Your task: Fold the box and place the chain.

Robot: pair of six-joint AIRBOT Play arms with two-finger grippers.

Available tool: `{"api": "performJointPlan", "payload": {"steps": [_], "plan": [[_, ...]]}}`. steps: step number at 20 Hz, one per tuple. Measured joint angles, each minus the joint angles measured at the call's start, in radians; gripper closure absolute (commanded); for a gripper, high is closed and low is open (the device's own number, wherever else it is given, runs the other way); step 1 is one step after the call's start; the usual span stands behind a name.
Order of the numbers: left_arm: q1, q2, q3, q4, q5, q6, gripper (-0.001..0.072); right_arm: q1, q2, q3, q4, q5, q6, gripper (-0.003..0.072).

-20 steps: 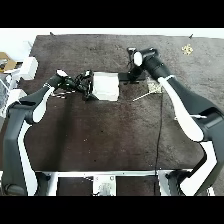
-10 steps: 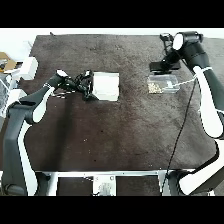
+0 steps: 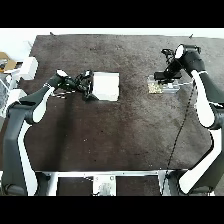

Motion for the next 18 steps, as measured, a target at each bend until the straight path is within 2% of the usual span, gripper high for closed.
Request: {"api": "performJointPlan", "payload": {"steps": [6, 14, 15, 16, 18], "plan": [[0.000, 0.000, 0.000, 0.000, 0.000, 0.000, 0.0298, -0.004, -0.034, -0.004, 0.059, -0.077, -0.014, 0.0441], [0.000, 0.000, 0.000, 0.000, 0.000, 0.000, 0.0299, -0.004, -0.069, -0.011, 0.076, -0.100, -0.012, 0.0443], [0.000, 0.000, 0.000, 0.000, 0.000, 0.000, 0.0299, -0.002, -0.076, -0.011, 0.077, -0.099, -0.011, 0.0549], [0.000, 0.000, 0.000, 0.000, 0.000, 0.000, 0.0298, 0.000, -0.080, -0.011, 0.077, -0.096, -0.011, 0.0623], [0.000, 0.000, 0.000, 0.000, 0.000, 0.000, 0.0298, 0.003, -0.084, -0.011, 0.078, -0.094, -0.010, 0.0621]]}}
